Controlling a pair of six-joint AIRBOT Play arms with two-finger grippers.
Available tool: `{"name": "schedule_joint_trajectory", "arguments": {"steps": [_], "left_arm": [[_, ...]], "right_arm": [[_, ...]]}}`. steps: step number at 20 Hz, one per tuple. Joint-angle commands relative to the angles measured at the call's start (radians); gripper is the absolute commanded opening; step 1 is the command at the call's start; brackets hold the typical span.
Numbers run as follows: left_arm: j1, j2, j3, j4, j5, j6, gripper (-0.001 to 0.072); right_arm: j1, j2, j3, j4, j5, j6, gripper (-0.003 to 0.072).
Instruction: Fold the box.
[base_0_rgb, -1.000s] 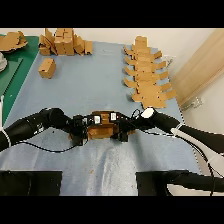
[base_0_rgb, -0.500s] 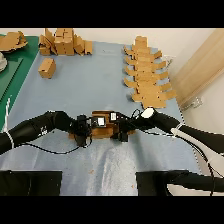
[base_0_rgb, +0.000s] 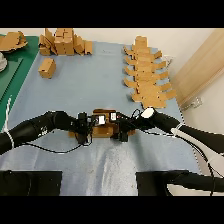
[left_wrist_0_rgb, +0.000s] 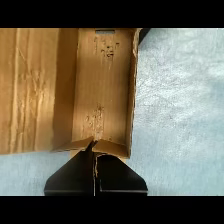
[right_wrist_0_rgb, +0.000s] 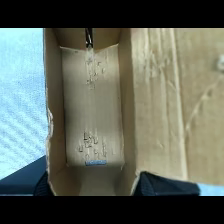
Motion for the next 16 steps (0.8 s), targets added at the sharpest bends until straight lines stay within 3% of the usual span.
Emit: {"name": "schedule_joint_trajectory", "arguments": {"steps": [1, 9, 10, 11, 12, 16], "left_arm": [[0.000, -0.001, 0.001, -0.050, 0.014, 0.003, 0.0011], [0.000, -0.014, 0.000, -0.079, 0.010, 0.003, 0.0020], [0.000, -0.021, 0.001, -0.079, 0.011, 0.003, 0.0235], [0.000, -0.027, 0.000, -0.080, 0.011, 0.003, 0.0365], [0.000, -0.029, 0.000, -0.079, 0.011, 0.003, 0.0337], [0.000, -0.029, 0.001, -0.079, 0.014, 0.003, 0.0338]], "right_arm": [[0.000, -0.001, 0.000, 0.000, 0.001, 0.000, 0.0581], [0.001, -0.001, 0.000, 0.000, 0.001, 0.000, 0.0581], [0.000, -0.001, 0.000, 0.000, 0.001, 0.000, 0.0581], [0.000, -0.001, 0.000, 0.000, 0.001, 0.000, 0.0581], [0.001, -0.001, 0.000, 0.000, 0.001, 0.000, 0.0581], [0.001, -0.001, 0.000, 0.000, 0.001, 0.000, 0.0581]]}}
